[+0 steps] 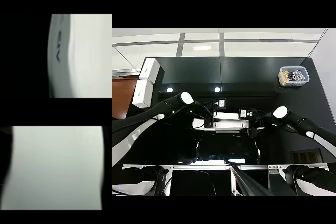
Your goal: Fold the box and place the chain.
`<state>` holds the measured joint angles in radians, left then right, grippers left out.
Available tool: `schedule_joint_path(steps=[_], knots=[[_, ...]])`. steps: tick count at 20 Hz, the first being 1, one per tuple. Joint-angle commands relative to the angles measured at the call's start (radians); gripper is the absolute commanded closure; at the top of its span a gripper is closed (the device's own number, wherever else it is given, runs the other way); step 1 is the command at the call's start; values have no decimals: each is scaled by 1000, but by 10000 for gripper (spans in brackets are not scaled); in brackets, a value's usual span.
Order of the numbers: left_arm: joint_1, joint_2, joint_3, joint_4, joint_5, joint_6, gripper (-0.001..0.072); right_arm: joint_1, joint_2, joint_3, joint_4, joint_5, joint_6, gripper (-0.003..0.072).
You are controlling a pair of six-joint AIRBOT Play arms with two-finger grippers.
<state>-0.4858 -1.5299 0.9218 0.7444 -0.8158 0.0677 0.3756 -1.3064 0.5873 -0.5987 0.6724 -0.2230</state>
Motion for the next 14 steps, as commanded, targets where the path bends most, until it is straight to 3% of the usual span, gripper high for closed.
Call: schedule_joint_path(steps=[1, 2, 7, 8, 9, 10, 11, 12, 13, 14], knots=[[7, 50, 3, 22, -30, -13, 123, 0, 0, 0, -2, 0, 3, 270], [14, 81, 3, 61, -38, -63, 57, 0, 0, 0, -2, 0, 3, 270], [98, 267, 3, 337, -171, -323, 59, 0, 0, 0, -3, 0, 3, 271], [125, 301, 3, 347, -207, -364, 65, 0, 0, 0, -3, 1, 3, 323], [151, 328, 3, 346, -246, -408, 73, 0, 0, 0, -4, 1, 3, 508], [173, 347, 3, 346, -291, -467, 86, 0, 0, 0, -4, 1, 3, 519], [194, 359, 3, 343, -354, -544, 208, 0, 0, 0, -4, 1, 3, 519], [211, 360, 3, 339, -425, -605, 502, 0, 0, 0, -4, 1, 3, 519], [222, 359, -2, 302, -507, -625, 685, 0, 0, 0, -4, 1, 3, 519], [228, 359, -19, 223, -570, -626, 686, 0, 0, 0, -4, 1, 3, 519]])
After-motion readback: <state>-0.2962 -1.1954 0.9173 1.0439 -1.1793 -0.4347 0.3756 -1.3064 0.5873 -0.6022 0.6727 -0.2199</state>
